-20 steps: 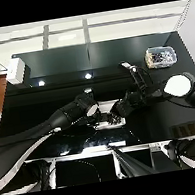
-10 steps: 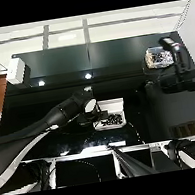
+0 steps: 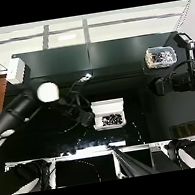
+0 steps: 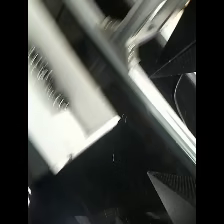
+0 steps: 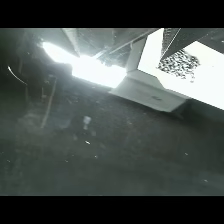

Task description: Fold the box and place the chain.

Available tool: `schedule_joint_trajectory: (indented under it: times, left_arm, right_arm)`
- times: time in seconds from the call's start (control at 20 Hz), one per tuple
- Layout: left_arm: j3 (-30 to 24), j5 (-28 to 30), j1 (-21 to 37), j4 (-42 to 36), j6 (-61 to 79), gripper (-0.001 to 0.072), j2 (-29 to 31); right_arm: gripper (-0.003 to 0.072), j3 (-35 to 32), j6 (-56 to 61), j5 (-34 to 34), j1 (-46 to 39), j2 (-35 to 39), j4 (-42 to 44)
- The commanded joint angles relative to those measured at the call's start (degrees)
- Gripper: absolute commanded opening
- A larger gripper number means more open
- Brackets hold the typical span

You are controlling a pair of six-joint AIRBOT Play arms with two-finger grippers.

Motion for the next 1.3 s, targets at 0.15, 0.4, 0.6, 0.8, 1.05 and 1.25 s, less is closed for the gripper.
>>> schedule_joint_trajectory:
  times: [0.15, 0.4, 0.6, 0.8, 1.05, 1.25]
  left_arm:
    - [-23.7, 1.9, 19.7, -34.0, 41.1, 0.0644, 5.2]
    - [-32.3, 17.9, 21.4, -33.4, 54.9, 0.0720, 5.2]
    - [-32.3, 25.1, 20.3, -33.2, 76.2, 0.0717, 5.2]
    - [-30.9, 23.3, 17.8, -28.8, 97.2, 0.0711, 5.0]
    - [-27.7, 17.8, 13.3, -29.6, 98.6, 0.0712, -1.5]
    - [-27.3, 21.7, 9.2, -29.5, 98.0, 0.0713, -4.2]
  right_arm:
    - [0.0576, 0.0, 1.3, 1.2, -0.2, 0.0, -1.1]
    - [0.0576, 0.0, 3.0, 1.0, -0.2, 0.0, -1.4]
    - [0.0576, 0.0, 3.0, 0.8, -0.2, 0.0, -1.4]
    - [0.0576, 0.0, 3.0, 0.5, -0.2, 0.0, -1.4]
    - [0.0575, 0.0, 3.3, 0.0, -0.1, 0.0, -1.6]
    - [0.0576, 0.0, 3.3, -0.2, -0.1, 0.0, -1.6]
